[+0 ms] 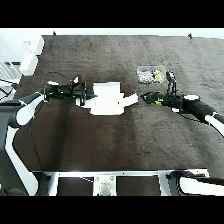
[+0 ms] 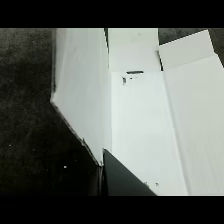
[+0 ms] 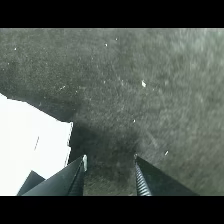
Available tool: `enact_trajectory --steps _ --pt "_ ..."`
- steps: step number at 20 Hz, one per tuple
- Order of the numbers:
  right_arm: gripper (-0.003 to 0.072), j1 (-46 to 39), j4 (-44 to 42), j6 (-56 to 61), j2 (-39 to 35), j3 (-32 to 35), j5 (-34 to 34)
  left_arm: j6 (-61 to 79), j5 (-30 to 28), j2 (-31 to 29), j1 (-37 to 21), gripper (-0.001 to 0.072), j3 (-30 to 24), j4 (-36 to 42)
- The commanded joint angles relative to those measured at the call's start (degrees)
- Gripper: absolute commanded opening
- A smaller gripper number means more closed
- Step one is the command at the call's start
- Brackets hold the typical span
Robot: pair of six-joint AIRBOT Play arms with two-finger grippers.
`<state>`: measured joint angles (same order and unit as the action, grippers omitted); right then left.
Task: Fold the box and place the chain.
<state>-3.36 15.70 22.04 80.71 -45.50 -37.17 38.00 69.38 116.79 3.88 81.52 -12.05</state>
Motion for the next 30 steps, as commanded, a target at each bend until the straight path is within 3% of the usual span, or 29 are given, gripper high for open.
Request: enact_trajectory --steps 1,2,5,10,16,17,23,30 --pt "0.0477 -0.31 -0.63 -8.07 -0.15 -1.46 -4.26 0.0 0.55 -0.04 -0.04 0.0021 0.11 0.74" --pt "0.052 -0.31 -1.03 -10.08 -0.63 -1.6 -7.48 0.0 0.68 -0.04 -0.04 0.0021 0.11 0.79" --pt "0.052 -0.17 -1.64 -17.18 -1.95 -1.57 -17.18 0.0 0.33 -0.04 -0.04 0.0021 0.11 0.81" --pt "0.056 5.73 1.33 -37.51 -1.7 -1.55 -18.29 0.0 0.17 -0.04 -0.04 0.0021 0.11 0.81" --pt "0.0565 17.16 14.36 -42.27 0.11 -1.51 -6.12 0.0 0.2 -0.04 -0.04 0.0021 0.11 0.81" --pt "0.0624 18.16 15.28 -42.25 0.66 -1.51 -5.35 0.0 0.2 -0.04 -0.04 0.0021 0.11 0.81" --pt "0.0624 20.65 15.45 -42.73 2.99 -1.51 -3.74 0.0 0.22 -0.04 -0.04 0.0021 0.11 0.81" --pt "0.0624 23.74 14.25 -42.71 4.98 -1.75 5.84 0.0 0.17 -0.04 -0.04 0.0021 0.11 0.81"
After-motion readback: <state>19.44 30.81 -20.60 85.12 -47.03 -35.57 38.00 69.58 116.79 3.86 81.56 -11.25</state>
